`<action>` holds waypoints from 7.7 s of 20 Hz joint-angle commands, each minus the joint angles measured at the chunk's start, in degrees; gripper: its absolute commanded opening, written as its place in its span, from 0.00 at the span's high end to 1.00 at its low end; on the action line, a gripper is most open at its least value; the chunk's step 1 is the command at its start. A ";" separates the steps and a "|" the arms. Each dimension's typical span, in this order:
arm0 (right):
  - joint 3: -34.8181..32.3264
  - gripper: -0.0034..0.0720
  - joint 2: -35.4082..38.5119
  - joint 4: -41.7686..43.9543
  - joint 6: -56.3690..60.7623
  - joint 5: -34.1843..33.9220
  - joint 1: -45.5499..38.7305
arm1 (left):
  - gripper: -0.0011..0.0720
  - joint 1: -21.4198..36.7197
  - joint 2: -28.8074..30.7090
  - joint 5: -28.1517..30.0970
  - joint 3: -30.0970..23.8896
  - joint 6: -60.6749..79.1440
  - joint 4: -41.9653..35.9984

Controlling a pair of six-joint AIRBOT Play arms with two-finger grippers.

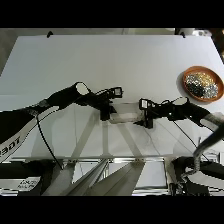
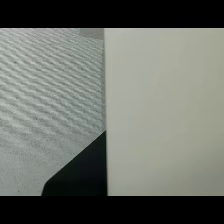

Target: Fold the box and place the chain.

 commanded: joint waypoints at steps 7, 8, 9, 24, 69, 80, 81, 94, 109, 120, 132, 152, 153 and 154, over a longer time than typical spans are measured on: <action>0.09 0.29 -0.15 -0.46 -0.59 0.09 0.07 | 0.97 -0.04 0.00 0.00 -0.02 0.04 0.00; 0.09 0.30 -0.15 -0.44 -0.57 0.09 0.07 | 0.97 -0.04 0.00 0.00 -0.02 0.04 0.00; 0.09 0.36 -0.15 -0.44 -0.55 0.09 0.07 | 0.97 -0.04 0.00 0.00 -0.02 0.04 0.00; 0.09 0.36 -0.13 -0.39 -0.52 0.52 0.07 | 0.97 -0.04 0.00 0.00 -0.02 0.04 0.00; 0.09 0.36 -0.13 -0.42 -0.55 0.50 0.07 | 0.98 -5.57 18.40 -4.85 -0.02 -24.28 -2.08; 0.09 0.36 -0.13 -0.42 -0.55 0.50 0.07 | 0.98 -6.27 3.28 25.94 -0.02 -41.86 -3.39; 0.09 0.36 -0.13 -0.42 -0.55 0.50 0.07 | 0.98 -6.29 2.40 25.31 -0.02 -43.10 -3.37; 0.09 0.36 -0.13 -0.42 -0.55 0.50 0.07 | 0.98 -5.27 5.64 15.67 -0.02 -40.98 -2.99; 0.09 0.36 -0.13 -0.42 -0.55 0.48 0.07 | 0.98 -2.54 24.87 -16.13 -1.46 -37.88 30.58; 0.09 0.36 -0.13 -0.42 -0.55 0.48 0.07 | 0.32 -2.86 17.68 2.05 -11.65 -12.70 23.98; 0.09 0.36 -0.13 -0.42 -0.55 0.48 0.07 | 0.32 -3.28 11.30 8.17 -11.65 -12.50 20.11; 0.09 0.36 -0.13 -0.42 -0.55 0.48 0.07 | 0.57 -5.40 11.30 10.32 -11.65 -9.09 17.59; 0.09 0.36 -0.13 -0.42 -0.55 0.48 0.07 | 0.61 -5.42 11.30 10.29 -11.65 -9.09 17.62; 0.09 0.36 -0.13 -0.42 -0.55 0.48 0.07 | 0.72 -5.42 11.30 10.27 -11.65 -9.09 17.64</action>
